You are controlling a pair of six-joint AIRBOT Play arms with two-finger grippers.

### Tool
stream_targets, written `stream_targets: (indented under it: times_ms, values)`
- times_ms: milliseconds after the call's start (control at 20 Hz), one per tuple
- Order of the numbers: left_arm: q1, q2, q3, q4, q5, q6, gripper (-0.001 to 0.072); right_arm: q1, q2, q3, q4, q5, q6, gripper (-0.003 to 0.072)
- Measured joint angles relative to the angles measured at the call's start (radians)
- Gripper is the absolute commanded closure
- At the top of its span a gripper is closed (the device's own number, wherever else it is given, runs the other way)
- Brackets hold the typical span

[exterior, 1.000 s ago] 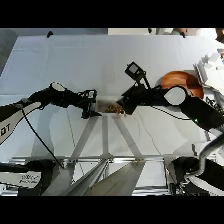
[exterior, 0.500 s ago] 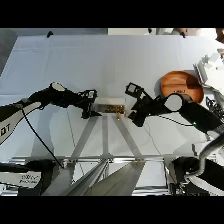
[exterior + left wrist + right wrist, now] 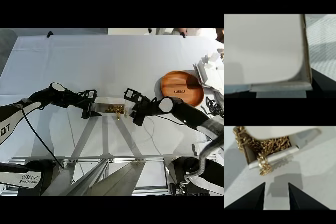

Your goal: Fold the box and place the chain.

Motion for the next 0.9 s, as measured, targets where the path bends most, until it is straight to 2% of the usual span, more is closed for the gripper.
stream_targets:
  times_ms: [50, 100, 450, 650, 700, 900]
  values:
    - [0.0, 0.0, 0.0, 0.0, 0.0, 0.0, 0.0434, 0.0, -0.011, -0.001, 0.015, -0.003, -0.04, 0.0344]
    - [0.0, 0.0, 0.0, 0.0, 0.0, 0.0, 0.0434, 0.0, -0.019, -0.001, 0.036, -0.01, -0.081, 0.0341]
    - [0.0, 0.0, 0.0, 0.0, 0.0, 0.0, 0.0434, 0.0, -0.045, -0.001, 0.217, -0.03, -0.351, 0.035]
    - [0.0, 0.0, 0.0, 0.0, 0.0, 0.0, 0.0434, 0.0, -0.053, -0.001, 0.252, -0.03, -0.396, 0.0565]
    - [0.0, 0.0, 0.0, 0.0, 0.0, 0.0, 0.0434, 0.0, -0.054, -0.001, 0.257, -0.03, -0.402, 0.0665]
    - [0.0, 0.0, 0.0, 0.0, 0.0, 0.0, 0.0434, 0.0, -0.055, -0.001, 0.259, -0.03, -0.409, 0.0677]
